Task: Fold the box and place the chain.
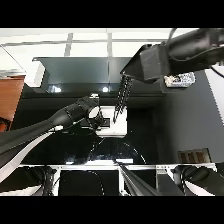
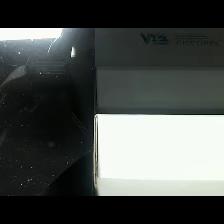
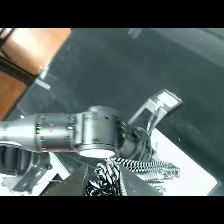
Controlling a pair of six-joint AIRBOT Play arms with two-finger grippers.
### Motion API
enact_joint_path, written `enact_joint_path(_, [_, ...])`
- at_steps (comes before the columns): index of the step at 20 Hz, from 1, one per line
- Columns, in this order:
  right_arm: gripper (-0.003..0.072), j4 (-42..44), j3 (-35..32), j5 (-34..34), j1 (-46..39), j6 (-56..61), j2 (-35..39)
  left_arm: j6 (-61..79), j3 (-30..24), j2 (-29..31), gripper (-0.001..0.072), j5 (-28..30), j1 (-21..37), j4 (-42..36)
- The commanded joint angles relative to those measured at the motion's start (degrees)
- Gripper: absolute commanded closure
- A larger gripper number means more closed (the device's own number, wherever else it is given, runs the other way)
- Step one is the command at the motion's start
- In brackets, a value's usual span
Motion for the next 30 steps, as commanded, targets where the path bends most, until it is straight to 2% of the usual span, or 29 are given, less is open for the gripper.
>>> enact_joint_path(1, [0.0677, -0.39, -3.98, 0.39, 0.17, 0.24, -1.09, 0.02, 0.0, 0.0, 0.0679, -0.02, -0.04, 0.04])
enact_joint_path(4, [0.0676, -0.39, -13.27, -0.22, 0.17, 0.22, -1.09, 0.02, 0.0, 0.0, 0.0679, -0.02, -0.04, 0.04])
enact_joint_path(9, [0.0674, 0.39, -28.17, -10.38, 0.17, 0.02, -1.36, 0.02, 0.0, 0.0, 0.0679, 0.02, -0.04, 0.02])
enact_joint_path(12, [0.0673, 0.5, -34.42, -14.27, 0.2, -0.09, -1.7, 0.02, 0.0, 0.0, 0.0679, 0.04, -0.04, 0.02])
enact_joint_path(17, [0.067, 0.35, -36.33, -16.79, 2.43, -0.07, -3.5, 0.02, 0.0, 0.0, 0.0679, 0.17, -0.04, 0.02])
enact_joint_path(18, [0.0601, 0.26, -36.33, -17.18, 2.99, -0.04, -4.07, 0.02, 0.0, -0.02, 0.0679, 0.17, -0.04, 0.04])
enact_joint_path(19, [0.0404, 0.09, -36.33, -17.05, 3.17, -0.07, -4.26, 0.02, 0.0, -0.02, 0.0679, 0.17, -0.04, 0.02])
enact_joint_path(25, [0.0407, -5.18, -36.06, -7.82, -5.25, -0.76, -1.18, 0.0, 0.0, -0.02, 0.0679, 0.46, -0.04, 0.0])
enact_joint_path(30, [0.0408, -14.78, -36.09, -2.91, -9.46, -1.09, 1.73, 0.0, 0.0, -0.02, 0.0679, 0.66, -0.04, 0.02])
